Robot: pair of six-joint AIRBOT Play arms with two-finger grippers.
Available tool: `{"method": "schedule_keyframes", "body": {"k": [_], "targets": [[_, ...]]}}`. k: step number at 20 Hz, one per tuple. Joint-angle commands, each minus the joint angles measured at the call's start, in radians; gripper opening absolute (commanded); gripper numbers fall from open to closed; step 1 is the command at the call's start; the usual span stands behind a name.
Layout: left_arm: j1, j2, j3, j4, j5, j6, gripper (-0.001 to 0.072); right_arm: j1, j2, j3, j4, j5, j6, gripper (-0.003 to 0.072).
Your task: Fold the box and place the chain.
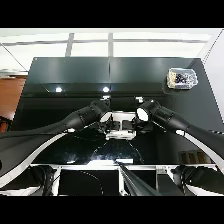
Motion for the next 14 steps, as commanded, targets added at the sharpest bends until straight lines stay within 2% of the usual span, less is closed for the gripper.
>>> {"method": "schedule_keyframes", "body": {"k": [1, 5, 6, 7, 8, 14], "targets": [[0.000, 0.000, 0.001, 0.000, 0.000, -0.001, 0.0032, 0.000, 0.000, 0.001, 0.001, 0.004, 0.004, 0.0055], [0.000, 0.000, 0.001, 0.000, 0.003, -0.001, 0.0032, 0.000, 0.000, 0.001, 0.001, 0.004, 0.015, 0.0055], [0.000, 0.000, 0.001, 0.000, 0.003, -0.001, 0.0032, 0.000, 0.000, 0.001, 0.000, 0.004, 0.015, 0.0160], [0.000, 0.000, 0.001, 0.000, 0.003, -0.001, 0.0032, 0.000, 0.000, 0.001, -0.001, 0.005, 0.017, 0.0329], [0.000, 0.000, 0.001, 0.000, 0.003, -0.001, 0.0032, 0.000, 0.000, 0.001, -0.001, 0.009, 0.020, 0.0384], [0.000, 0.000, 0.001, 0.000, 0.003, -0.001, 0.0032, -0.002, 0.035, 0.009, -0.007, 0.057, -0.013, 0.0384]]}}
